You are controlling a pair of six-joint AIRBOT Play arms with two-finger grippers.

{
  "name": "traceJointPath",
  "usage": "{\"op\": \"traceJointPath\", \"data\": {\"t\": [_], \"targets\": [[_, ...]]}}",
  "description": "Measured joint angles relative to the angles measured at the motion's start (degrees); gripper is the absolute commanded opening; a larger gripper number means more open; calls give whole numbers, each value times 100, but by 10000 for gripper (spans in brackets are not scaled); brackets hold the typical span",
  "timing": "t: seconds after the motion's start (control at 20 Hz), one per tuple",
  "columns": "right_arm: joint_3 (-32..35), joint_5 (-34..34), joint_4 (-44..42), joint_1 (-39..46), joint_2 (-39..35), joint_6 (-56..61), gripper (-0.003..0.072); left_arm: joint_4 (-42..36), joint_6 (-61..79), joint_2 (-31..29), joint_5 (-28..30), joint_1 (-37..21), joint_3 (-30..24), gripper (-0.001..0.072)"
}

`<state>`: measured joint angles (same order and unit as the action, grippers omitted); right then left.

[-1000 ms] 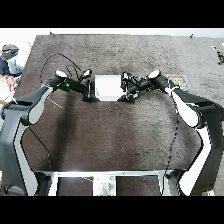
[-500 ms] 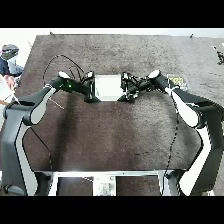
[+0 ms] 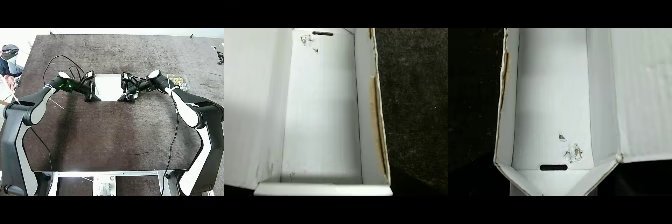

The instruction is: Fold the box and place the chain.

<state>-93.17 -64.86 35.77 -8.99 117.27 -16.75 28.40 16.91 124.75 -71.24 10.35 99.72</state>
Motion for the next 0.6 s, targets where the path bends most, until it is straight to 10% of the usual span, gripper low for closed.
{"op": "traceJointPath", "data": {"t": [0.6], "targets": [[0,7,0,0,0,0,613,20,-39,0,-57,-4,0,469]]}}
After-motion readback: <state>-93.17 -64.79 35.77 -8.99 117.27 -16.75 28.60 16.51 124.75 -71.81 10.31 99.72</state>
